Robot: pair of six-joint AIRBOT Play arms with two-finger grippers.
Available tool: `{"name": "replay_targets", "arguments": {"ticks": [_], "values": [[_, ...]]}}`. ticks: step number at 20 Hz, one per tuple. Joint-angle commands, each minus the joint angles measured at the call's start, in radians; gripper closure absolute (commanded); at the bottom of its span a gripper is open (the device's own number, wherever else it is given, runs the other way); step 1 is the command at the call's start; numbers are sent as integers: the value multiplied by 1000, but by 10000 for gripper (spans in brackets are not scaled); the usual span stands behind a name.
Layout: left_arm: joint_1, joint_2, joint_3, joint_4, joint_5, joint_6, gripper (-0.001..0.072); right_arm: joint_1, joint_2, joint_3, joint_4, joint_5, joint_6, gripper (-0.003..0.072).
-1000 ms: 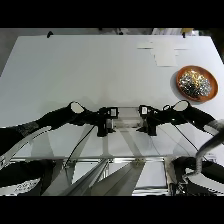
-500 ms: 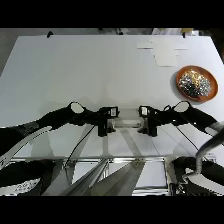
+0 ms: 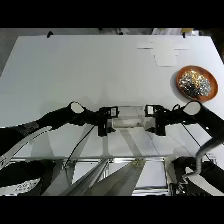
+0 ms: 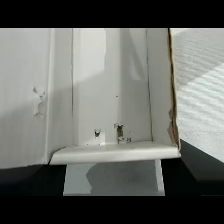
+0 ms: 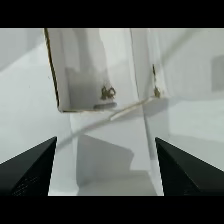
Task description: Fold the box and place the chain.
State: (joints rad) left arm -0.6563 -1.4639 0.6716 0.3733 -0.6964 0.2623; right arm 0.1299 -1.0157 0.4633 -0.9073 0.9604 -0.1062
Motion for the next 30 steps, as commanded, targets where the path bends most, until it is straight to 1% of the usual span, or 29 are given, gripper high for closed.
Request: {"name": "replay_targets", "arguments": {"ticks": [1, 3, 4, 5, 6, 7, 8, 9, 10, 12, 14, 16, 20, 22, 24, 26, 28, 30], "values": [[0, 1, 0, 1, -3, 2, 501, -45, 126, 1, -85, 44, 28, 38], [0, 1, 0, 1, -3, 2, 501, -51, 188, 1, -54, 46, 40, 51], [0, 1, 0, 1, -3, 2, 501, -51, 205, 1, 10, 46, 43, 51], [0, 1, 0, 1, -3, 2, 501, -51, 213, 1, 106, 43, 46, 51], [0, 1, 0, 1, -3, 2, 501, -50, 212, 1, 205, 43, 46, 91], [0, 1, 0, 1, -3, 2, 501, -50, 212, 1, 299, 47, 40, 320], [0, 1, 0, 1, -3, 2, 501, -50, 212, 1, 363, 48, 10, 569], [0, 1, 0, 1, -3, 2, 501, -50, 211, 1, 399, 54, -12, 667], [0, 1, 0, 1, -3, 2, 501, -50, 206, 1, 431, 51, -40, 667], [0, 1, 0, 1, -3, 2, 501, -50, 175, 1, 480, -1, -52, 667], [0, 1, 0, 1, -3, 2, 501, -50, 109, 1, 553, -72, -51, 667], [0, 1, 0, 1, -3, 2, 501, -50, 21, 1, 612, -117, -52, 667], [0, 1, 0, 1, -3, 2, 501, -50, -117, 1, 615, -195, -42, 668], [0, 1, 0, 1, -3, 2, 501, -47, -153, 1, 578, -232, 7, 668], [0, 1, 0, 1, -3, 2, 501, -22, -167, 1, 481, -255, 47, 668], [0, 1, 0, 1, -3, 2, 501, 20, -167, 1, 430, -271, 74, 668], [0, 1, 0, 1, -3, 2, 501, 54, -158, 1, 412, -252, 84, 667], [0, 1, 0, 1, -3, 2, 501, 63, -115, 7, 373, -202, 85, 668]]}}
